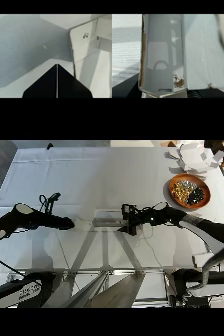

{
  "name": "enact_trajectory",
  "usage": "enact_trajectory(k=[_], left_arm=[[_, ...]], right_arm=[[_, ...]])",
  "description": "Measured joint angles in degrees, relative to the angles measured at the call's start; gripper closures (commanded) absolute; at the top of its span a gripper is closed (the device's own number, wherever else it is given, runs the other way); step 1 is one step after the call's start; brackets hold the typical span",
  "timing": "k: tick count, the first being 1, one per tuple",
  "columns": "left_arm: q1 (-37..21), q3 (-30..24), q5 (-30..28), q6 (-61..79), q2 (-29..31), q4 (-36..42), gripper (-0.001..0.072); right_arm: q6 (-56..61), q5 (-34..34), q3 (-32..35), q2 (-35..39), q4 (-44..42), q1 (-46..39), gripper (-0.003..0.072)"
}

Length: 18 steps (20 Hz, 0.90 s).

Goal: Fold the box and place the chain.

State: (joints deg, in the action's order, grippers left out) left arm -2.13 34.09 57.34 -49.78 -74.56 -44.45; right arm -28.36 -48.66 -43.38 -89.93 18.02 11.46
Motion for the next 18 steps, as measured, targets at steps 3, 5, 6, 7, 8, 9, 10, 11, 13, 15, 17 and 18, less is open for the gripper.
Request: enact_trajectory(k=[3,5,6,7,8,9,10,11,13,15,17,18], left_arm=[[2.4,-0.1,-0.1,1.0,-0.9,4.2,0.0708],[3.7,-0.1,-0.2,2.1,-1.2,7.2,0.0706],[4.4,-0.1,-0.2,2.5,-1.3,8.4,0.0706],[4.9,-0.1,-0.2,2.9,-1.3,9.2,0.0706],[5.5,-0.1,-0.3,3.0,-1.4,10.0,0.0706],[6.0,-0.1,-0.2,3.1,-1.4,10.6,0.0705],[6.4,-0.1,-0.2,3.3,-1.4,11.7,0.0705],[6.8,-0.1,-0.1,3.3,-1.4,12.7,0.0704],[7.4,-0.1,-0.1,3.5,-1.4,14.8,0.0695],[7.9,-0.1,-0.4,3.6,-1.4,16.3,0.0545],[8.4,-0.1,-0.6,3.6,-1.4,17.2,0.0348],[8.7,-0.1,-0.7,3.7,-1.4,17.4,0.0352]], right_arm=[[0.0,0.0,0.0,0.0,0.0,0.0,0.0231],[0.0,0.0,0.0,0.0,0.0,0.0,0.0231],[0.0,0.0,0.0,0.0,0.0,0.0,0.0231],[0.0,0.0,0.0,0.0,0.0,0.0,0.0231],[0.0,0.0,0.0,0.0,0.0,0.0,0.0231],[0.0,0.0,0.0,0.0,0.0,0.0,0.0231],[0.0,0.0,0.0,0.0,0.0,0.0,0.0231],[0.0,0.0,0.0,0.0,0.0,0.0,0.0231],[0.0,0.0,0.0,0.0,0.0,0.0,0.0231],[0.0,0.0,0.0,0.0,0.0,0.0,0.0231],[0.0,0.0,0.0,0.0,0.0,0.0,0.0231],[0.0,0.0,0.0,0.0,0.0,0.0,0.0231]])
